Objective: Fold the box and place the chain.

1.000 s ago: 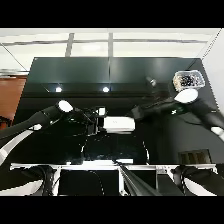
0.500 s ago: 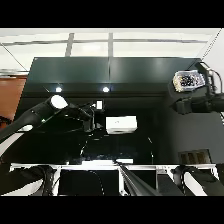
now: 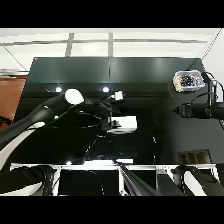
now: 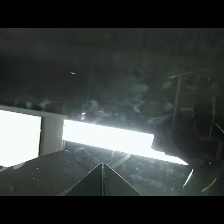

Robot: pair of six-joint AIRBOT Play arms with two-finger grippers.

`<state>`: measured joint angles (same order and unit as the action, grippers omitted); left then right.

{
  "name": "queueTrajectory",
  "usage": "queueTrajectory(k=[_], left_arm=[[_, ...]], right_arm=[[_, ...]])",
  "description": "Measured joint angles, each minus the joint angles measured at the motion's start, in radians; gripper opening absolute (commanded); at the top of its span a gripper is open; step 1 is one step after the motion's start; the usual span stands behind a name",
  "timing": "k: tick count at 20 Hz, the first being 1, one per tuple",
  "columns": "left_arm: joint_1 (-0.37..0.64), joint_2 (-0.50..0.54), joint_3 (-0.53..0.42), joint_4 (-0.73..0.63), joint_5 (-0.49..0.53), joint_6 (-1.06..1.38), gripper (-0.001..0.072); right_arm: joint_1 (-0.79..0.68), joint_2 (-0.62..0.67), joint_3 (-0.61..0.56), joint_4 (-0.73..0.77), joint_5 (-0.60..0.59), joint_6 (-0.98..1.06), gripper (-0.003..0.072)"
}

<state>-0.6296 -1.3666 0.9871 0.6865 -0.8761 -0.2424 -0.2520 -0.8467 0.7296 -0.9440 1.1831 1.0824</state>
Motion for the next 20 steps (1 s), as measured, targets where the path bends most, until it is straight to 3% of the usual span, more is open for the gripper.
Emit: queueTrajectory(k=[7,20], left_arm=[[-0.04,-0.106,0.066,0.006,0.019,-0.133,0.071],[-0.059,-0.135,0.106,0.035,0.0,-0.158,0.0709]], right_arm=[[-0.002,0.0,-0.026,0.007,-0.021,0.0,0.0012],[-0.002,0.0,-0.027,0.009,-0.048,-0.002,0.0013]])
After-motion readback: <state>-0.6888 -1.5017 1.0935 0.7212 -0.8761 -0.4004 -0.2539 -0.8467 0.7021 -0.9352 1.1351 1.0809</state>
